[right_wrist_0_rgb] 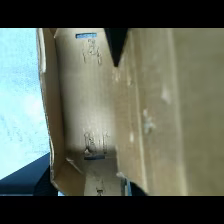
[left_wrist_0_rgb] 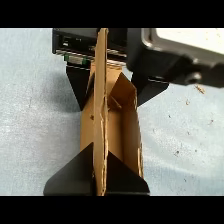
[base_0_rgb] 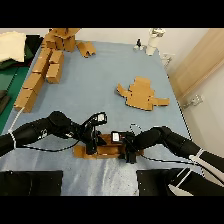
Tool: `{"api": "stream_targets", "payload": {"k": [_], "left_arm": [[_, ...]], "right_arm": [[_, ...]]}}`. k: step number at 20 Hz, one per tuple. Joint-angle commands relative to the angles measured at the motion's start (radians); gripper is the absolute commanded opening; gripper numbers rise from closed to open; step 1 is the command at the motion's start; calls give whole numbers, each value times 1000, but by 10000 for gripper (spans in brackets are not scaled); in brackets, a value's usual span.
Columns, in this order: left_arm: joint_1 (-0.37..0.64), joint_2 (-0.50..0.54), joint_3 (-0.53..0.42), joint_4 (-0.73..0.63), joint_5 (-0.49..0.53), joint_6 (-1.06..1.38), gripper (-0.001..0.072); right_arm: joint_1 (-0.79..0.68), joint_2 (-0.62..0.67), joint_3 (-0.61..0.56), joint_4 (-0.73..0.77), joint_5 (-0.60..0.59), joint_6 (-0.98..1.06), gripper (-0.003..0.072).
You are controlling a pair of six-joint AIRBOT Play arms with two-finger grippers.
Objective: Fold the box.
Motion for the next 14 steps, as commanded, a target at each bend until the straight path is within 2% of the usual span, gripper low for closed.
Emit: {"api": "stream_targets", "payload": {"k": [1,14], "left_arm": [[0,1,1,-34,2,1,15],[0,1,1,-39,21,-3,15]], "right_arm": [[1,0,1,0,0,0,498],[1,0,1,0,0,0,498]]}}
